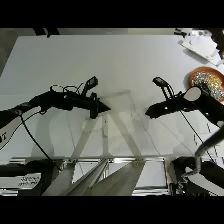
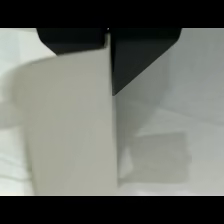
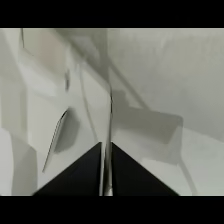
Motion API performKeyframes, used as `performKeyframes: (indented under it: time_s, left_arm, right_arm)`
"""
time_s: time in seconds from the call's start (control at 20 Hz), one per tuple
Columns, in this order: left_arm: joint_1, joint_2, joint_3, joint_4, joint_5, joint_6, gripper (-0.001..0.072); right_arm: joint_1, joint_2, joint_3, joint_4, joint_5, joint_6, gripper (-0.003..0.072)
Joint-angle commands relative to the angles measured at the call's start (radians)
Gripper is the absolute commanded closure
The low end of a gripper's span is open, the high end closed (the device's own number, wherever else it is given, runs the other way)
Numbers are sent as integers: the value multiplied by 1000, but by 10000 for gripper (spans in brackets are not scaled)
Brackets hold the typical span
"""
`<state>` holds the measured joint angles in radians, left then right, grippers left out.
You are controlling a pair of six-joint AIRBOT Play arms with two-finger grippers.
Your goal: Fold the box and place the chain.
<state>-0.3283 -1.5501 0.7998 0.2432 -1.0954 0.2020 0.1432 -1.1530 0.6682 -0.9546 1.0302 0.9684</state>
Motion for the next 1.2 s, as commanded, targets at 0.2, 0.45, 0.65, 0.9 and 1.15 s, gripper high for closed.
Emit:
performKeyframes:
  time_s: [0.2, 0.45, 0.65, 0.9, 1.15]
  left_arm:
    - [-29, 63, 8, 142, -19, 117, 707]
    - [-136, 63, 13, 166, 172, 180, 705]
    - [-172, 62, 13, 104, 272, 180, 708]
    - [-172, 9, 13, -25, 250, 184, 708]
    - [-172, -19, 13, -62, 187, 226, 707]
  right_arm:
    - [-1, 78, 51, -77, 133, 59, 361]
    - [-1, 243, 85, -335, 267, 100, 334]
    - [-1, 315, 85, -357, 287, 97, 336]
    - [-1, 315, 85, -352, 267, 97, 337]
    - [-1, 315, 85, -351, 259, 97, 337]
